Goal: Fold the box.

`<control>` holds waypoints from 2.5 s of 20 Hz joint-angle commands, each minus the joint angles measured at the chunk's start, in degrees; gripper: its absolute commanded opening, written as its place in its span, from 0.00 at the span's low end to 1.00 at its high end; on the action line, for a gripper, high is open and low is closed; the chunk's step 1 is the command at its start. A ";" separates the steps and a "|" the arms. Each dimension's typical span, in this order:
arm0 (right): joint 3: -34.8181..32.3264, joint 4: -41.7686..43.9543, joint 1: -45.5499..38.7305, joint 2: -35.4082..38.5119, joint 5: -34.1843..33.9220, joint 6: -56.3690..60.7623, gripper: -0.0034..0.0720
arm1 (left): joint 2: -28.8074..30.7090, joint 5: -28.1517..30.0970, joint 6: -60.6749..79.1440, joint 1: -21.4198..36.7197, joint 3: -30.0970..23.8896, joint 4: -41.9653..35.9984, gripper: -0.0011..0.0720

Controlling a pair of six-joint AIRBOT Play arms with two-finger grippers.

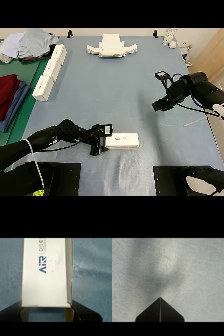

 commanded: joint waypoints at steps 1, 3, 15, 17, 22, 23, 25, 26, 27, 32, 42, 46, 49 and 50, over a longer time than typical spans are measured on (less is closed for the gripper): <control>0.11 -0.04 -0.02 -0.17 -0.35 0.07 0.05 | 3.34 -0.02 -9.22 2.25 0.37 2.45 0.71; 0.11 -0.02 -0.02 -0.17 -0.35 0.07 0.05 | 9.03 -0.72 -18.56 6.95 0.37 8.55 0.71; 0.11 -0.02 -0.02 -0.17 -0.35 0.07 0.05 | 38.03 -23.10 -66.99 58.05 0.31 50.62 0.71; 0.11 -0.02 -0.02 -0.17 -0.35 0.07 0.05 | 37.31 -23.61 -66.99 63.01 0.31 52.39 0.71; 0.11 -0.02 -0.02 -0.17 -0.35 0.07 0.05 | 32.81 -21.97 -65.94 69.40 0.33 55.34 0.71; 0.11 -0.02 -0.02 -0.17 -0.35 0.07 0.05 | 31.23 -21.20 -65.59 70.14 0.33 55.36 0.71; 0.11 -0.02 -0.02 -0.17 -0.35 0.07 0.05 | 27.85 -18.16 -65.72 72.02 0.37 55.17 0.71; 0.11 -0.02 -0.02 -0.17 -0.35 0.07 0.05 | 26.53 -16.70 -65.70 72.63 0.39 54.69 0.71; 0.11 -0.02 -0.02 -0.17 -0.35 0.07 0.05 | 25.40 -15.17 -65.61 72.72 0.37 54.23 0.71; 0.11 -0.02 -0.02 -0.17 -0.35 0.07 0.05 | 18.82 -4.96 -60.19 72.48 0.79 45.59 0.71; 0.11 -0.02 -0.02 -0.17 -0.35 0.07 0.05 | -1.51 -2.99 -50.58 71.01 13.49 32.92 0.71; 0.11 -0.02 -0.02 -0.17 -0.35 0.07 0.05 | -8.24 -1.90 -51.17 66.07 17.22 32.92 0.71; 0.11 -0.02 -0.02 -0.17 -0.35 0.07 0.05 | -12.26 -0.52 -52.63 65.35 20.20 32.83 0.72; 0.11 -0.04 -0.02 -0.17 -0.35 0.07 0.05 | -13.31 -0.31 -52.63 65.35 21.24 32.81 0.71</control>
